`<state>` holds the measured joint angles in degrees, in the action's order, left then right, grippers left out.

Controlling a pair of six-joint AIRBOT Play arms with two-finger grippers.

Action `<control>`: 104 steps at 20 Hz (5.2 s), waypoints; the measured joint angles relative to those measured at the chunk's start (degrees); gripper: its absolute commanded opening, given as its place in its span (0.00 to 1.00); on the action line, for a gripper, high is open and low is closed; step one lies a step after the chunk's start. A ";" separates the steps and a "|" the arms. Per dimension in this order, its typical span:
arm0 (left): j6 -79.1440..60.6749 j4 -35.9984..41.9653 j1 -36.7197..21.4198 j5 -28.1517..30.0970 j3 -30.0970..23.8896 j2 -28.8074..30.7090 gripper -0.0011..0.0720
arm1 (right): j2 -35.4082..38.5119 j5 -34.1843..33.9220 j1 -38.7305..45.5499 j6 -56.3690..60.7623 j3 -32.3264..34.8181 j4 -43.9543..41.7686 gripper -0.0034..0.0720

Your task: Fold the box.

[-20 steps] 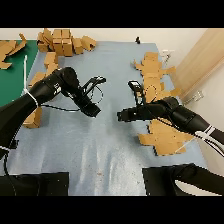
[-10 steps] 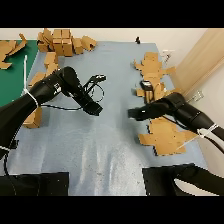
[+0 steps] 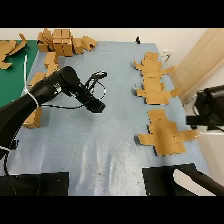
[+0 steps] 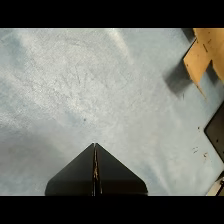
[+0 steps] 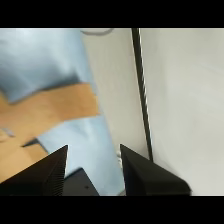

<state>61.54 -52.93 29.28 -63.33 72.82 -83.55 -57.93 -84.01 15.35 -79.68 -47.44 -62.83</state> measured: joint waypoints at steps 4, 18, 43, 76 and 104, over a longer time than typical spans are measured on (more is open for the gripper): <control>0.00 0.50 0.00 0.24 0.00 0.00 0.82 | -0.52 2.95 13.64 -8.39 -0.11 -6.82 0.71; 0.02 2.56 0.00 -0.81 0.00 0.00 0.87 | -12.20 11.06 27.80 -30.99 -2.75 -26.80 0.65; 0.04 7.17 -2.01 -4.15 -0.07 0.07 0.82 | -0.96 2.43 6.08 -33.20 6.51 -66.82 0.05; 0.66 11.89 -20.00 -11.04 -10.71 5.77 0.83 | 1.73 24.28 -21.03 -63.06 29.42 -89.88 0.05; -24.04 35.60 -18.32 -8.94 -17.18 -11.02 0.50 | 4.39 26.14 -21.42 -68.87 31.71 -95.10 0.05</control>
<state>37.50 -17.32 10.96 -72.27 55.64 -94.56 -53.54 -57.87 -6.07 -148.55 -15.73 -157.93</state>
